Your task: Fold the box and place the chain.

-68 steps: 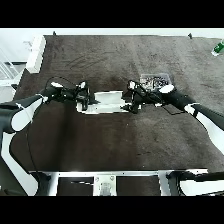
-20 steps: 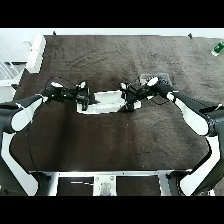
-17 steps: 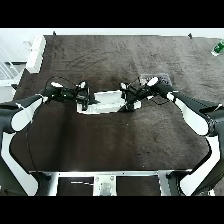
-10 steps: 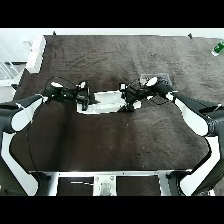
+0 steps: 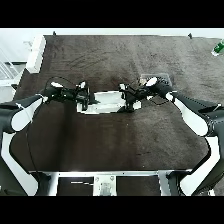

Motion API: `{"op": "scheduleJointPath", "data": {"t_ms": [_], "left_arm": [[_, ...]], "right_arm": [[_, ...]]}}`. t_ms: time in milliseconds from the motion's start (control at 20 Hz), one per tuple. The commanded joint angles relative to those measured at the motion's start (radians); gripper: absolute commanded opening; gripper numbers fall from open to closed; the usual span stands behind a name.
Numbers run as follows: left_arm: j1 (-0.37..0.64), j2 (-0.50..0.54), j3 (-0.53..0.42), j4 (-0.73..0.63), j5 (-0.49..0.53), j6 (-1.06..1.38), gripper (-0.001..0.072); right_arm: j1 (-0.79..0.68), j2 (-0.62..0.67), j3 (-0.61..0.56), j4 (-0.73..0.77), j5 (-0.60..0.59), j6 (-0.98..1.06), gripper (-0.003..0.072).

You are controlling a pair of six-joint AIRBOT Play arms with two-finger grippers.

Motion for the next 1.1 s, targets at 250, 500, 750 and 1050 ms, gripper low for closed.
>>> {"op": "scheduleJointPath", "data": {"t_ms": [250,500,750,1050], "left_arm": [[0.000,-0.001,0.000,0.000,0.000,0.000,0.0021],[0.000,-0.001,0.000,0.000,0.000,0.000,0.0021],[0.000,-0.001,0.000,0.000,0.000,0.000,0.0021],[0.000,-0.001,0.000,0.000,0.000,0.000,0.0021]], "right_arm": [[-0.002,0.000,-0.001,-0.036,0.004,0.002,0.0514],[-0.002,0.000,-0.001,-0.036,0.004,-0.002,0.0495],[-0.002,0.000,-0.001,-0.032,0.005,-0.002,0.0495],[-0.002,0.000,-0.001,-0.033,0.005,-0.002,0.0495]]}}
